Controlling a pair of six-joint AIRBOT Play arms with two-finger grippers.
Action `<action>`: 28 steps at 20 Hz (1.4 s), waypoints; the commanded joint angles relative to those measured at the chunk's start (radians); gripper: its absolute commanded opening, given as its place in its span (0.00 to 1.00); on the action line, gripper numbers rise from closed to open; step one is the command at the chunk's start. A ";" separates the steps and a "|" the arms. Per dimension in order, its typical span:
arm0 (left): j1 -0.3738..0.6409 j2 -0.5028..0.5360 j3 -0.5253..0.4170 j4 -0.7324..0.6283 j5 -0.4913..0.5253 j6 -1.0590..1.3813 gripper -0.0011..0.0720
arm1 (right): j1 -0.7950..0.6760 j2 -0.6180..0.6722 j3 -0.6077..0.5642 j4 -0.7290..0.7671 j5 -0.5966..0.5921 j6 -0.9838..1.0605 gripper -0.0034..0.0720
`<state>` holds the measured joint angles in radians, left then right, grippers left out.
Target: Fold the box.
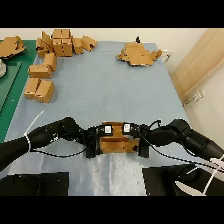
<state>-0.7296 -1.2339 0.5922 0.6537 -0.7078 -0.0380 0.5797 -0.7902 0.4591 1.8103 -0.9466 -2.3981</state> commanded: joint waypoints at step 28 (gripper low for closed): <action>0.000 0.000 0.001 0.000 0.000 0.000 0.54 | 0.052 -0.064 0.000 0.282 0.153 -0.143 0.53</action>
<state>-0.7296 -1.2339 0.5922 0.6537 -0.7078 -0.0380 0.6296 -0.8421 0.4595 2.0949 -0.8005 -2.5412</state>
